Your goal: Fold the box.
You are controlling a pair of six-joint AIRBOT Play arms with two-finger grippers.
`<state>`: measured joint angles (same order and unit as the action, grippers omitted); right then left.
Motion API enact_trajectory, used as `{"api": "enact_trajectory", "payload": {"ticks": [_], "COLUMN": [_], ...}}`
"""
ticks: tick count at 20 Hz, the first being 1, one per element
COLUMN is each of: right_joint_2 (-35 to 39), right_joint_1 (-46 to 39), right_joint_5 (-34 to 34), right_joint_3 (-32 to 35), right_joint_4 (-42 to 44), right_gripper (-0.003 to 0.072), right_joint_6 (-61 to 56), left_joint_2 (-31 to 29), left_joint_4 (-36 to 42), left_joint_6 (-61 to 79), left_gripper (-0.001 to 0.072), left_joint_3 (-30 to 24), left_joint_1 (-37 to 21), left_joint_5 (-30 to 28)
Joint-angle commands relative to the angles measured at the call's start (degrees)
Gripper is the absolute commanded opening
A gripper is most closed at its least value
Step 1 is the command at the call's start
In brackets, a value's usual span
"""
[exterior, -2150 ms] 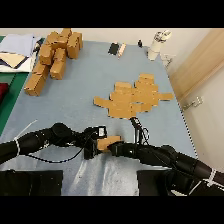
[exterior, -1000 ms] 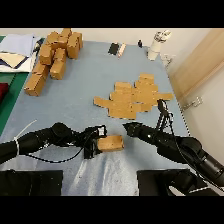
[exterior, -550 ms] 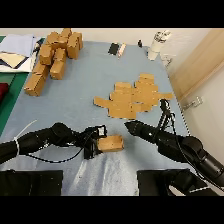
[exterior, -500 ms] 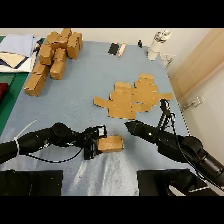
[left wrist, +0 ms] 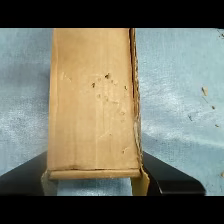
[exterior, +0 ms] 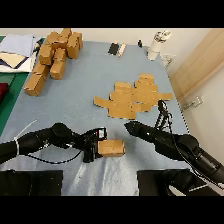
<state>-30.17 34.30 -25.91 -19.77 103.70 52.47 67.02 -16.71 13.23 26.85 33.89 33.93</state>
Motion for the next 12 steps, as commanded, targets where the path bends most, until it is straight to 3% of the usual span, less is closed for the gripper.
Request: {"api": "enact_trajectory", "payload": {"ticks": [1, 5, 8, 12], "right_joint_2": [-0.2, -0.2, -0.17, -0.17], "right_joint_1": [-0.02, -0.04, -0.02, -0.04], "right_joint_5": [0.15, 0.15, 0.15, 0.15], "right_joint_3": [-0.04, -0.04, -0.04, -0.04], "right_joint_4": [-0.48, -0.9, -0.9, -0.87], "right_gripper": [0.0001, 0.0001, 0.0002, 0.0002], "right_joint_6": [-0.22, -0.22, -0.22, -0.24], "left_joint_2": [-0.02, -1.31, -2.49, -2.32], "left_joint_4": [0.04, -0.02, 0.02, 0.2], "left_joint_6": [-4.37, -14.91, -20.41, -21.86], "left_gripper": [0.0474, 0.0475, 0.0475, 0.0475], "left_joint_3": [0.11, 0.22, 0.22, 0.22], "left_joint_1": [-0.07, -0.9, -6.99, -23.67], "left_joint_5": [-3.52, -19.93, -32.44, -34.8]}}
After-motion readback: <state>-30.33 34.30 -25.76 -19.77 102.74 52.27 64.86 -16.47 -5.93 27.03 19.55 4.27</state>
